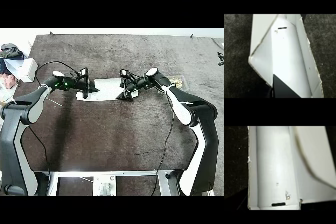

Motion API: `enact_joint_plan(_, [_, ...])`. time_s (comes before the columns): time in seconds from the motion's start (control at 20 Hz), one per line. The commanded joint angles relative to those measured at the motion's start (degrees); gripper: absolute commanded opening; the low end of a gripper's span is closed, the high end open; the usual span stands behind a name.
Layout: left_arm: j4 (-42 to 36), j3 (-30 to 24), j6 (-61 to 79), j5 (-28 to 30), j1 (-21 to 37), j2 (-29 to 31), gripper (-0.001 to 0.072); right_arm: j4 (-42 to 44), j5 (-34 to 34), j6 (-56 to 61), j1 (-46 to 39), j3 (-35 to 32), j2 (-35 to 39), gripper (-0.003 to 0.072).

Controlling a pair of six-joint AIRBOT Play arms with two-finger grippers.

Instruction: Fold the box and place the chain.

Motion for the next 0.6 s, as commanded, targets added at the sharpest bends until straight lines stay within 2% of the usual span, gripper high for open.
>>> enact_joint_plan(0.0, [0.00,0.00,-0.02,0.00,0.04,-0.02,0.0013,-0.13,-0.26,-0.31,0.07,0.11,-0.24,0.0534])
enact_joint_plan(0.55, [0.00,0.00,-0.02,0.00,0.04,-0.02,0.0013,-1.86,-1.01,-2.58,0.17,0.11,-0.26,0.0546])
